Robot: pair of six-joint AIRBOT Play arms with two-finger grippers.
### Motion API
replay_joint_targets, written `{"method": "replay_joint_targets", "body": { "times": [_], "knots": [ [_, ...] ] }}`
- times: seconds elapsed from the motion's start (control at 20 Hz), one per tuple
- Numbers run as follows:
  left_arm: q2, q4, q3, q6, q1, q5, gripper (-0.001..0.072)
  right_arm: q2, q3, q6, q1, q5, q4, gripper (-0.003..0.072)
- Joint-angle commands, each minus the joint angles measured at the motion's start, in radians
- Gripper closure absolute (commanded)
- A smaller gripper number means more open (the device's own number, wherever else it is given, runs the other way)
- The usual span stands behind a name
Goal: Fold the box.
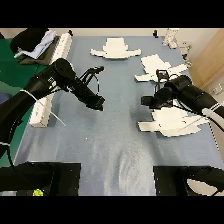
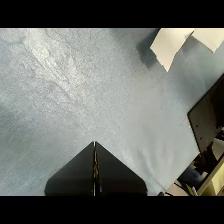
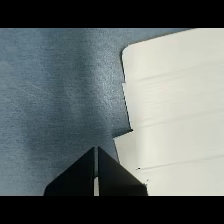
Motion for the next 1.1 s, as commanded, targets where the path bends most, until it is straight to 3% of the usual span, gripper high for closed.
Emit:
{"method": "replay_joint_targets", "body": {
  "times": [0.0, 0.7, 0.8, 1.05],
  "knots": [
    [0.0, 0.0, 0.0, 0.0, 0.0, 0.0, 0.0695, 0.0, 0.001, 0.0, 0.0, 0.0, 0.0, 0.0648],
    [0.001, 0.0, 0.0, 0.0, 0.0, 0.0, 0.0695, 0.0, 0.001, 0.001, 0.0, 0.005, 0.003, 0.0648],
    [0.0, 0.0, 0.0, 0.0, 0.0, 0.006, 0.0695, 0.0, 0.001, 0.004, 0.0, 0.083, 0.008, 0.0648],
    [0.0, 0.0, 0.0, 0.0, 0.0, 0.054, 0.0695, 0.0, 0.001, 0.06, 0.0, 0.1, 0.144, 0.0647]
  ]
}}
